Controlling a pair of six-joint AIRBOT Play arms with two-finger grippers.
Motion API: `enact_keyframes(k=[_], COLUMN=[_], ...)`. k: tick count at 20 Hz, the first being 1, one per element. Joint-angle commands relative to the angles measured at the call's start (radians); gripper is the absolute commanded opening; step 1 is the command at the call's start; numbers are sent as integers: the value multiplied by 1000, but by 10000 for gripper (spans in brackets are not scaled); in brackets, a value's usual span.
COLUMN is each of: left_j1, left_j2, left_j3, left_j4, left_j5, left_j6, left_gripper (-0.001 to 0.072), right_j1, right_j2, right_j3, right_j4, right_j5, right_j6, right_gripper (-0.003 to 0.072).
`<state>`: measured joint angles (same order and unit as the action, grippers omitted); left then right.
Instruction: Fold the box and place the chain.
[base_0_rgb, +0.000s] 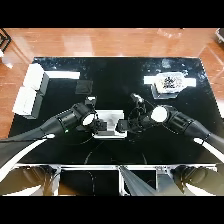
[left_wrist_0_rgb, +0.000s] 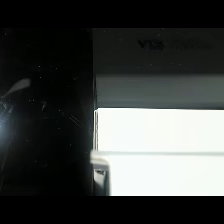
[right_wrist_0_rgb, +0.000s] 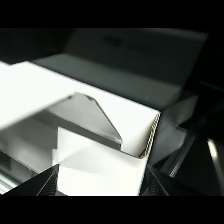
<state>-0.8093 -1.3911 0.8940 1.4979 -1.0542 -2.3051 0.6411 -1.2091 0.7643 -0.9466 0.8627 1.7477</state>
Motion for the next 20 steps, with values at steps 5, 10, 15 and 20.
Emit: enact_keyframes(k=[5, 10, 15, 20], left_j1=[-1, -1, -1, -1], left_j2=[0, 0, 0, 0], left_j3=[0, 0, 0, 0], left_j4=[5, 8, 9, 12], left_j5=[3, 3, 4, 6], left_j6=[8, 9, 9, 9], left_gripper=[20, 20, 20, 20], right_j1=[84, 86, 86, 113], right_j2=[-42, -42, -42, -43], right_j3=[56, 56, 56, 56], right_j4=[-126, -153, -245, -323], right_j5=[-7, -5, 14, 9], right_j6=[189, 216, 292, 355], right_gripper=[581, 469, 468, 342])
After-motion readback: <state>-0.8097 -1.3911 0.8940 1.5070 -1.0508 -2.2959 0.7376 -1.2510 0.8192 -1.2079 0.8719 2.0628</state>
